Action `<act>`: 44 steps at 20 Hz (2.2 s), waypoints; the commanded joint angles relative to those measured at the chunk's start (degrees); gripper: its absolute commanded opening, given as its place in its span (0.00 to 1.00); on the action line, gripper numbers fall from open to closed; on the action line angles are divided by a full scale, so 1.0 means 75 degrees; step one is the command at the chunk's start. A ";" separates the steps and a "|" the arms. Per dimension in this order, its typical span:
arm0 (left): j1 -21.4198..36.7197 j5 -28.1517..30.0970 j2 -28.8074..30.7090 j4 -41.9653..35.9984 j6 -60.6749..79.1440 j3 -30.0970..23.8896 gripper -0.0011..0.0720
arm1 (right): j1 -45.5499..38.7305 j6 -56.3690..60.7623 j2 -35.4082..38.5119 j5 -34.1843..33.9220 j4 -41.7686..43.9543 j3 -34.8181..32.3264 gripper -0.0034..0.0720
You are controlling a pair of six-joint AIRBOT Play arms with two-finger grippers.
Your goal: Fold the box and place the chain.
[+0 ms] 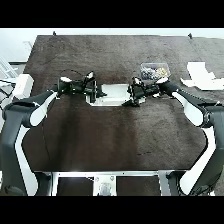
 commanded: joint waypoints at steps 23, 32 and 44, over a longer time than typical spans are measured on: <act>0.0000 -0.0003 0.0003 0.0003 0.0003 0.0000 0.04 | 0.0003 -0.0047 -0.0070 -0.0131 0.0009 0.0035 0.82; 0.0000 -0.0003 0.0003 0.0003 0.0003 0.0000 0.04 | 0.0006 -0.0044 -0.0064 -0.0128 0.0035 0.0035 0.82; 0.0000 -0.0006 0.0003 0.0003 0.0003 0.0000 0.04 | 0.0006 -0.0044 -0.0067 -0.0128 0.0035 0.0032 0.82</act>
